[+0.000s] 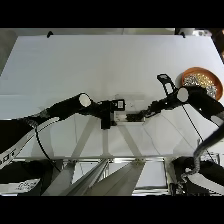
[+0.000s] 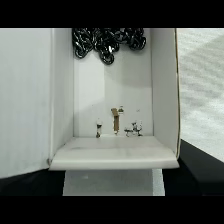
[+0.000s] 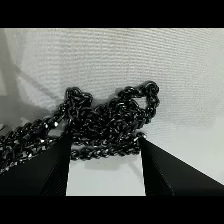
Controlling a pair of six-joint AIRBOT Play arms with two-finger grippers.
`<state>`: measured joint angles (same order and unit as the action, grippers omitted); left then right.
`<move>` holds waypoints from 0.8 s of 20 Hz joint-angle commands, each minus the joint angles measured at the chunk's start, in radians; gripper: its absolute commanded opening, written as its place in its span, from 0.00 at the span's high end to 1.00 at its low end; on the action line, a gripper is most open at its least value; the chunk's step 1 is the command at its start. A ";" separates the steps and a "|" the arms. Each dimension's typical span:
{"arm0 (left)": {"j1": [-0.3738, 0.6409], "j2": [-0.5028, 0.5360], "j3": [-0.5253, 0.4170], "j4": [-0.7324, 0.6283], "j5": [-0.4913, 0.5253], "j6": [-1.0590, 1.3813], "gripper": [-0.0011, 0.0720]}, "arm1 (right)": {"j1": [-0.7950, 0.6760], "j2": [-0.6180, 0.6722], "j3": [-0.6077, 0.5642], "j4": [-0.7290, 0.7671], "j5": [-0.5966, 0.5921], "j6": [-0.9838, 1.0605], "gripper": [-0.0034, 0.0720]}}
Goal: Fold the box and place the chain.
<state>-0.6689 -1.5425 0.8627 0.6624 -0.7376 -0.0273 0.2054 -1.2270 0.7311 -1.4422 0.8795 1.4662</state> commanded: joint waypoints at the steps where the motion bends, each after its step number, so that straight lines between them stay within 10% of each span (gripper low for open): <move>1: 0.000 0.000 0.000 0.000 0.000 0.000 0.45 | -0.001 -0.020 -0.001 0.006 -0.005 0.000 0.32; 12: 0.000 0.000 0.000 0.000 0.000 0.000 0.45 | -0.001 -0.057 -0.001 0.006 -0.016 0.003 0.36; 16: 0.000 0.000 0.000 0.000 0.000 0.000 0.45 | -0.001 -0.056 -0.001 0.006 -0.012 0.003 0.79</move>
<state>-0.6689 -1.5425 0.8627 0.6628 -0.7376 -0.0273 0.2054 -1.2819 0.7311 -1.4357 0.8665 1.4696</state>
